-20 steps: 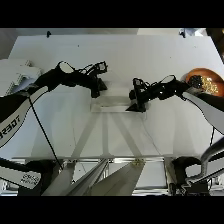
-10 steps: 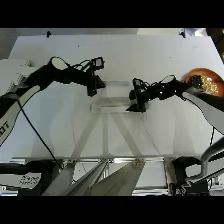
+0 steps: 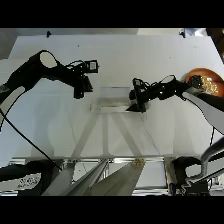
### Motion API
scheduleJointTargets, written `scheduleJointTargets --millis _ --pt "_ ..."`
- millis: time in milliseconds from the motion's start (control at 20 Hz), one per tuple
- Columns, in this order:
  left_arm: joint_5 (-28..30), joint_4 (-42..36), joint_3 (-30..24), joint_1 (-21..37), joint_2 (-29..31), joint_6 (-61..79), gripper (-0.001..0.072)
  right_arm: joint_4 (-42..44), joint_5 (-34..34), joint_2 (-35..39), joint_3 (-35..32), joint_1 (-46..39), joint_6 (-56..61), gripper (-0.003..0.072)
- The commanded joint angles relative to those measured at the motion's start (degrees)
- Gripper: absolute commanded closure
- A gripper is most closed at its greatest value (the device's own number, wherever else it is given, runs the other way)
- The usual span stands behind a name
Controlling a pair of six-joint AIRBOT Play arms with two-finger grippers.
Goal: Fold the box and place the chain.
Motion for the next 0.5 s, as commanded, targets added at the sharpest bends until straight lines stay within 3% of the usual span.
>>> scheduleJointTargets --millis 0,450 --pt "-0.50 8.04 0.02 -2.82 0.42 -1.79 0.0277 0.00 -0.02 -0.02 0.04 -0.02 0.04 0.0187" --pt "-1.79 8.98 0.00 -10.58 -2.60 -2.10 0.0256 0.00 0.00 -0.02 0.04 -0.02 0.04 0.0187"
